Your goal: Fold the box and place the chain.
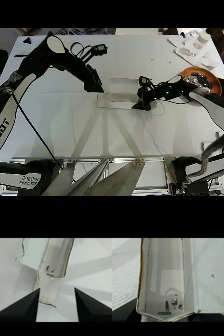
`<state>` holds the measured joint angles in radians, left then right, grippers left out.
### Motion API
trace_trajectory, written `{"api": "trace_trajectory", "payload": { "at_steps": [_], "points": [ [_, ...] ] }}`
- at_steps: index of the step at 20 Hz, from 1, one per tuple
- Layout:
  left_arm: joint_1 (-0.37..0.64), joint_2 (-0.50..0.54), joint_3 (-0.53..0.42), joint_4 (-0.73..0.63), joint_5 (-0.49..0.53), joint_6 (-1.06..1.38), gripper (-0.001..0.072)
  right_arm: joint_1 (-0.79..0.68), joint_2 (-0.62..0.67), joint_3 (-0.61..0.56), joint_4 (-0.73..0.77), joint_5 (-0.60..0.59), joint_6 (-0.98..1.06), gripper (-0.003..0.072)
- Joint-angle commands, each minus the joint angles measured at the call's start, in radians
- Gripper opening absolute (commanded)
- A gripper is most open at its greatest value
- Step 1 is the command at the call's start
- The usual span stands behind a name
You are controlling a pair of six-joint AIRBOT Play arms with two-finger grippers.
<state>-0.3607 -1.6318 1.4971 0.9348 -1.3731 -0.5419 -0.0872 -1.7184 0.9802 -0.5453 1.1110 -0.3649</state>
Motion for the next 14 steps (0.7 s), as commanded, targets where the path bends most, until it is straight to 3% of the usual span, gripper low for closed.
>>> {"api": "trace_trajectory", "payload": {
  "at_steps": [1, 5, 14],
  "points": [
    [-0.042, -0.025, -0.003, 0.099, 0.072, 0.047, 0.0699, 0.001, 0.0, 0.001, 0.0, 0.0, 0.0, 0.0403],
    [-0.065, -0.085, -0.003, 0.098, 0.095, 0.235, 0.0695, 0.001, 0.0, 0.001, 0.0, 0.0, 0.0, 0.0403],
    [-0.057, -0.172, -0.033, 0.075, 0.097, 0.341, 0.0695, 0.001, 0.0, 0.001, 0.0, 0.0, 0.0, 0.0403]
  ]
}}
